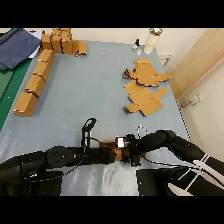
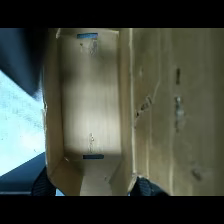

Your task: Fold the box.

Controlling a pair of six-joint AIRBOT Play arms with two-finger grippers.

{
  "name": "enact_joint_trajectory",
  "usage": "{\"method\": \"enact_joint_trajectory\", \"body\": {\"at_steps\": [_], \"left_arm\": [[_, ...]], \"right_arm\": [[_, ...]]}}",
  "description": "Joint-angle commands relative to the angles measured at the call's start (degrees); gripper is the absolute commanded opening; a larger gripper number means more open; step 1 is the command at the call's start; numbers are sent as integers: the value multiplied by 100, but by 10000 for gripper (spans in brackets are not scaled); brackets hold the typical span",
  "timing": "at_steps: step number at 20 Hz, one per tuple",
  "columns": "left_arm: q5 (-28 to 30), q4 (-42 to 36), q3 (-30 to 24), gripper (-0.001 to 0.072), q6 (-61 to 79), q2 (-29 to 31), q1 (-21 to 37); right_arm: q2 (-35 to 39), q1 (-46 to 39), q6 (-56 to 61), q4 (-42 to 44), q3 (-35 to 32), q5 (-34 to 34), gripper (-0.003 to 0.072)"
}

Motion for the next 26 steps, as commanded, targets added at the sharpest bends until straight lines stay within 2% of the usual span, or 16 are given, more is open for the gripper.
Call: {"method": "enact_joint_trajectory", "body": {"at_steps": [1,5,11,16,26], "left_arm": [[595,-619,197,9,-63,-258,20],[1082,-623,199,9,-72,-520,114],[1106,-636,210,8,-81,-752,251],[623,-459,214,7,-2,-719,249],[363,-354,-162,7,7,-146,251]], "right_arm": [[2,-2,0,2,0,2,508],[2,-2,0,0,0,2,508],[2,-2,0,0,0,2,508],[2,-2,0,0,0,0,508],[2,-2,0,2,0,2,508]]}}
